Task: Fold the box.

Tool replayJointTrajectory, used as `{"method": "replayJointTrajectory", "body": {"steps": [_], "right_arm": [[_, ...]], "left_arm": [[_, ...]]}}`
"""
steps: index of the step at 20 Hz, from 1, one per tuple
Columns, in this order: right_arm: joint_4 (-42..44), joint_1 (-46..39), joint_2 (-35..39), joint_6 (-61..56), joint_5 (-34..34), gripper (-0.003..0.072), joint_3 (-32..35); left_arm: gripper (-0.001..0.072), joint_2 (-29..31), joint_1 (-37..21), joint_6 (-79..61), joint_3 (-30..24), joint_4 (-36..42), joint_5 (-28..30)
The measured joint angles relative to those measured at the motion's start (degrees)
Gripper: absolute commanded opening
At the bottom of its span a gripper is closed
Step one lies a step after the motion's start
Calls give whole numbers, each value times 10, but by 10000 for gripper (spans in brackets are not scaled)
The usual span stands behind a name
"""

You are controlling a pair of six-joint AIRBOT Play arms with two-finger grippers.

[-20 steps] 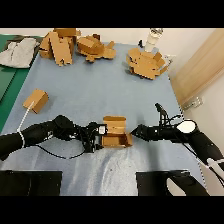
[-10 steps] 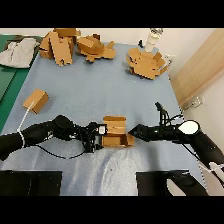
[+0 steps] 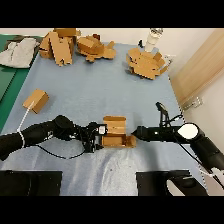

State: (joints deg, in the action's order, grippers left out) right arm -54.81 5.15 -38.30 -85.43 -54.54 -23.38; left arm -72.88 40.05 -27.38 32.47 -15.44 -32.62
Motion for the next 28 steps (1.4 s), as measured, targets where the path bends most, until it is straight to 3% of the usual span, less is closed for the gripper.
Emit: {"method": "replayJointTrajectory", "body": {"steps": [1, 5, 10, 22, 28], "right_arm": [[-37, -7, 9, -28, 0, 5, 0], [-151, -32, 21, -110, -24, 4, 3], [-178, -41, -12, -136, -25, 4, 30], [51, -17, -87, 5, 12, 4, 51], [98, -9, -72, 33, -6, 56, 47]], "left_arm": [[465, 0, 0, 0, 0, 0, 0], [465, 0, 0, 0, 0, 0, 0], [465, 0, 0, 0, 0, 0, 0], [465, 0, 0, 0, 0, 0, 0], [465, 0, 0, 0, 0, 0, 0]]}}
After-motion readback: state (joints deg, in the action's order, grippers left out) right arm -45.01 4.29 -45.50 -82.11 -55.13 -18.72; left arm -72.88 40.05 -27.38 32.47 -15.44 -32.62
